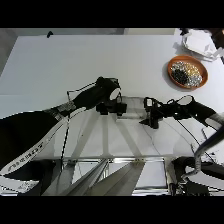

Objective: Fold the box and place the chain.

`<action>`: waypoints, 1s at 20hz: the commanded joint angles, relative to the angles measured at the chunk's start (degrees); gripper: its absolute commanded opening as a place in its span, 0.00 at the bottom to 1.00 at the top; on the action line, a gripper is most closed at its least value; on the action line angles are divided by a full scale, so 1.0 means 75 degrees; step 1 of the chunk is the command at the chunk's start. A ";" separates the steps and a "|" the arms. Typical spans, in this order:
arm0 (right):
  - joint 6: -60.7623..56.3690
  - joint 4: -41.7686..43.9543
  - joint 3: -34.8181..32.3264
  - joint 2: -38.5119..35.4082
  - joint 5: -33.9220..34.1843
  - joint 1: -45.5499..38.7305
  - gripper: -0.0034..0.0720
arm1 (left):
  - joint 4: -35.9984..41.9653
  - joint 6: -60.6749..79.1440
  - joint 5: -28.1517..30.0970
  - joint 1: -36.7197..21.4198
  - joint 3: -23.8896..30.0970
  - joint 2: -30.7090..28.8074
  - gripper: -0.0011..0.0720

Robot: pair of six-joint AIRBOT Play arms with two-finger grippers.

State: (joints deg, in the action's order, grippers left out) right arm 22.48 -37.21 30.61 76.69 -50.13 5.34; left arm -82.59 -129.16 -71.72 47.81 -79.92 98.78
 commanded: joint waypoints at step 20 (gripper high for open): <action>0.0009 -0.0009 -0.0003 0.0000 -0.0003 0.0000 0.65 | 0.5861 1.9284 0.1950 -0.3448 0.3768 -0.1632 0.98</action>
